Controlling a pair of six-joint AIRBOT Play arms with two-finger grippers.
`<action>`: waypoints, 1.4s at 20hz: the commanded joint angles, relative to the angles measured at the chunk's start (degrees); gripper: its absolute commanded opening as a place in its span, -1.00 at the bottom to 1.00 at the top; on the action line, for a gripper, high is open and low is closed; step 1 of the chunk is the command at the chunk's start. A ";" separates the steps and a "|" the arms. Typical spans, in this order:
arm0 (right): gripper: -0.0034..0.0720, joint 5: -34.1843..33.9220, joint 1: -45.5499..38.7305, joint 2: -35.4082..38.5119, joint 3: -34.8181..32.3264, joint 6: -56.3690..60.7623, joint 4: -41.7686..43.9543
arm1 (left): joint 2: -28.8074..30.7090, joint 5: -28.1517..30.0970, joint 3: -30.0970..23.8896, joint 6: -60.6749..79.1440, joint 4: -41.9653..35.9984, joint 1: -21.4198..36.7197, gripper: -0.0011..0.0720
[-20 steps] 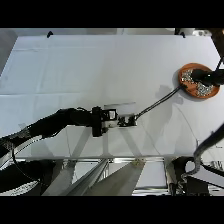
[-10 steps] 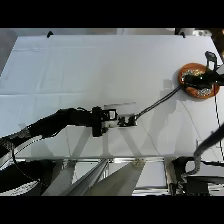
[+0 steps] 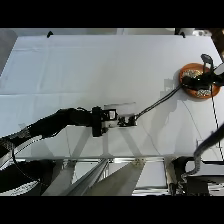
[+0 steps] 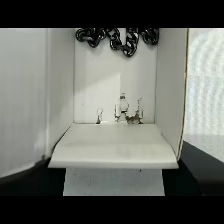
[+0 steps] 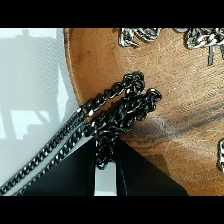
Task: Fold the box and place the chain.
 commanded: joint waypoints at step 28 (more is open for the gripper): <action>-0.88 21.09 17.35 40.50 -0.02 -5.84 18.16 | 0.00 0.02 -0.02 0.02 0.00 0.00 -0.58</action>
